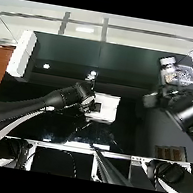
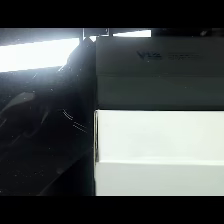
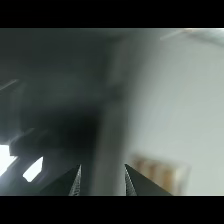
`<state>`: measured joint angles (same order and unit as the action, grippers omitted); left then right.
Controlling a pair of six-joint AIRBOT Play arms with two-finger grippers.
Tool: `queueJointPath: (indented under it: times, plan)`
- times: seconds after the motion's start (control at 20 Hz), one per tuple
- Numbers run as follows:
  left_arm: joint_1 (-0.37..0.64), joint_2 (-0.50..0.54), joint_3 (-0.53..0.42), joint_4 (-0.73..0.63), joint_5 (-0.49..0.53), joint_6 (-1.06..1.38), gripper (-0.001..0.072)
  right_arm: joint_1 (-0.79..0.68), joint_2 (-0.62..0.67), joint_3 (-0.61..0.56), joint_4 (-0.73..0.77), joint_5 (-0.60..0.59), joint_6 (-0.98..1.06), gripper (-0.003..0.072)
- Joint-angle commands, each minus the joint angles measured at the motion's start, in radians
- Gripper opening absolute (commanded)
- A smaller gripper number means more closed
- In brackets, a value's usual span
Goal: Fold the box and place the chain.
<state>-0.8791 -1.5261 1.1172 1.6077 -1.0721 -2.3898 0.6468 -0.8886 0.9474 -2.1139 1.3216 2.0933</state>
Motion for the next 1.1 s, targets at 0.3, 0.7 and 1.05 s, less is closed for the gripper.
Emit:
queueJointPath:
  times: [0.3,0.7,1.05]
  plan:
    - [0.000,0.000,0.000,0.000,-0.002,0.000,0.0028,-0.683,-0.262,-0.055,0.231,-0.621,0.087,0.0711]
    - [0.000,0.000,0.000,0.000,-0.002,0.000,0.0028,-0.916,-0.975,0.847,0.438,-0.189,-0.074,0.0710]
    - [0.000,0.000,0.000,0.000,-0.003,0.000,0.0028,-0.963,-1.181,1.090,0.454,-0.193,-0.103,0.0710]
